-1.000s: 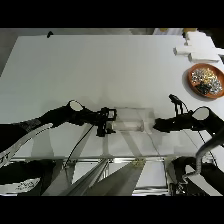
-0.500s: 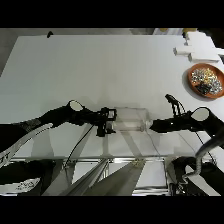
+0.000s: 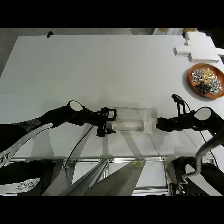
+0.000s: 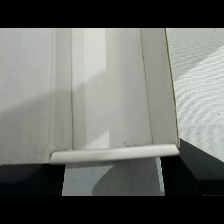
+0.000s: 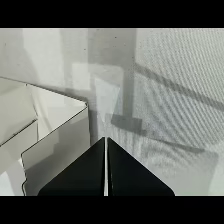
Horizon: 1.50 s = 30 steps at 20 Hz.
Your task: Fold the box and place the chain.
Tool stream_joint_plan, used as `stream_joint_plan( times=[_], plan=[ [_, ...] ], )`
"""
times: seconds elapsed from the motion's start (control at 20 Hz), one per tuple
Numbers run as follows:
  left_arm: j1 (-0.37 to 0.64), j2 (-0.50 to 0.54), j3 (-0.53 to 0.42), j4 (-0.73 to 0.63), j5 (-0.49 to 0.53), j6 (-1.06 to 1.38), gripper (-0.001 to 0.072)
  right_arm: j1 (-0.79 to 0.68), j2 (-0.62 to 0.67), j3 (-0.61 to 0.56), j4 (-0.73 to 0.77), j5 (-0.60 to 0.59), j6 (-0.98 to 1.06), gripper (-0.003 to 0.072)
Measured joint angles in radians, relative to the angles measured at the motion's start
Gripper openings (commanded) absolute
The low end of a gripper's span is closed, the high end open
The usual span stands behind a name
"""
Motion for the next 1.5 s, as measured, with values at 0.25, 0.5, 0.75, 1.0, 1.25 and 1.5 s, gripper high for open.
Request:
stream_joint_plan(
  times=[0.25,0.5,0.75,1.0,1.25,1.5],
  plan=[
    [0.0,0.0,0.0,0.0,0.0,0.0,0.0272,0.002,-0.058,0.0,0.087,-0.004,-0.071,0.0019],
    [0.0,0.0,0.0,0.0,0.0,0.0,0.0272,0.009,-0.082,0.0,0.129,0.0,-0.103,0.0019],
    [0.0,0.0,0.0,0.0,0.0,0.0,0.0272,0.01,-0.008,0.0,0.188,0.046,-0.148,0.019],
    [0.0,0.0,0.0,0.0,0.0,0.0,0.0272,0.011,0.075,0.0,0.254,0.098,-0.161,0.0243],
    [0.0,0.0,0.0,0.0,0.0,0.0,0.0272,0.038,0.093,0.0,0.296,0.123,-0.177,0.027],
    [0.0,0.0,0.0,0.0,0.0,0.0,0.0272,0.13,0.093,0.0,0.292,0.06,-0.154,0.0299]
  ],
)
